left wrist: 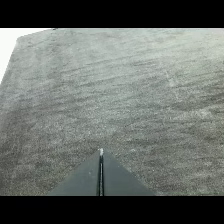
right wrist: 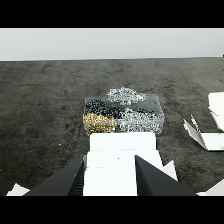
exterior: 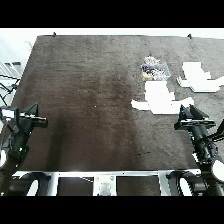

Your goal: Fold the box and place the chain.

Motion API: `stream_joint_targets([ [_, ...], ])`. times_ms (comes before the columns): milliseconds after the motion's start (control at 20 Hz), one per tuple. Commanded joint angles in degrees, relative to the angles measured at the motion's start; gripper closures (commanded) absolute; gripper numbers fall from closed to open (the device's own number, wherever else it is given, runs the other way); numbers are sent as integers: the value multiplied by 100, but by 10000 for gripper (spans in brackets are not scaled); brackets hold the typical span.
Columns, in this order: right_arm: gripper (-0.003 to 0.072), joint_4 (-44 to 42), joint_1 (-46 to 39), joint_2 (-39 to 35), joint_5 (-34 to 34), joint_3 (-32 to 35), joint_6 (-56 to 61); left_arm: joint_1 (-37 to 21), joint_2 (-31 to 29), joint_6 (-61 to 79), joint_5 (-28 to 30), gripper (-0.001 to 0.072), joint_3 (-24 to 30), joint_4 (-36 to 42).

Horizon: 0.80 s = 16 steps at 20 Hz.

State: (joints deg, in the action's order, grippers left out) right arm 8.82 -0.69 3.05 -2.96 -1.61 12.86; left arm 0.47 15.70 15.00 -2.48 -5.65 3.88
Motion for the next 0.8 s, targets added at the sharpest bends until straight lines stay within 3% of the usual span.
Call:
stream_joint_targets([
  [0,335,-2,2,-2,0,2,0,2,-4,2,-2,690,-2,-2],
  [250,328,-144,2,-2,-2,-39,28,2,-4,2,0,690,-2,-2],
  [400,265,-216,-24,7,142,-382,0,0,-4,2,-2,689,-2,-2],
  [500,265,-216,-24,212,516,-743,0,0,-4,2,0,690,-2,-2],
  [600,265,-214,-173,844,660,-1200,-2,2,-4,2,0,689,-2,-2],
  [750,261,-219,-721,2452,334,-2120,4,0,-4,2,-2,690,-2,-2],
])
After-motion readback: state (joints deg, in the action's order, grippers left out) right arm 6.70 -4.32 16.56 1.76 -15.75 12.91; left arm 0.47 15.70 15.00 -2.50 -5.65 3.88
